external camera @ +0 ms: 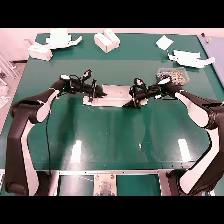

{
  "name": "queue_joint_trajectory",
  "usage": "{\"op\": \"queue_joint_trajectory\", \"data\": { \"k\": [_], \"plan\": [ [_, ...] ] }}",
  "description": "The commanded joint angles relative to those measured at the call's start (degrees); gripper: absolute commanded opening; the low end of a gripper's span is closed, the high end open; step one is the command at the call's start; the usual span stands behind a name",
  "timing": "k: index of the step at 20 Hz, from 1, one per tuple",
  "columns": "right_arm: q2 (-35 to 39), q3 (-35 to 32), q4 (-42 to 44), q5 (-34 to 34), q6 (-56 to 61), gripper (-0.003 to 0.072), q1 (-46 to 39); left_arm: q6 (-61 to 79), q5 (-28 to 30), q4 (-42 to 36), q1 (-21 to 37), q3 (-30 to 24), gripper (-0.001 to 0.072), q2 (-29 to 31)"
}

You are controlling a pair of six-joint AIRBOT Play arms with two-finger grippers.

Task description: Fold the box and place the chain.

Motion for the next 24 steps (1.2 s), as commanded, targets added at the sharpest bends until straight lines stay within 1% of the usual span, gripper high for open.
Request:
{"op": "queue_joint_trajectory", "data": {
  "k": [1, 22, 23, 24],
  "plan": [
    [-0.02, -0.13, 0.0, 0.09, 0.04, 0.0561, 0.02, 0.02, 0.02, -0.02, 0.02, 0.0, 0.0021, 0.0],
    [-0.02, -0.11, 0.0, 0.09, 0.04, 0.0561, 0.02, 0.04, -0.02, -0.59, 0.02, 0.04, 0.0022, 0.11],
    [-0.02, -0.11, 0.0, 0.07, 0.02, 0.0561, 0.02, 0.04, -0.04, -1.2, 0.02, 0.04, 0.0062, 0.2],
    [-0.02, -0.11, 0.0, 0.07, 0.02, 0.0562, 0.02, 0.04, -0.04, -2.1, 0.02, 0.04, 0.0275, 0.22]
  ]
}}
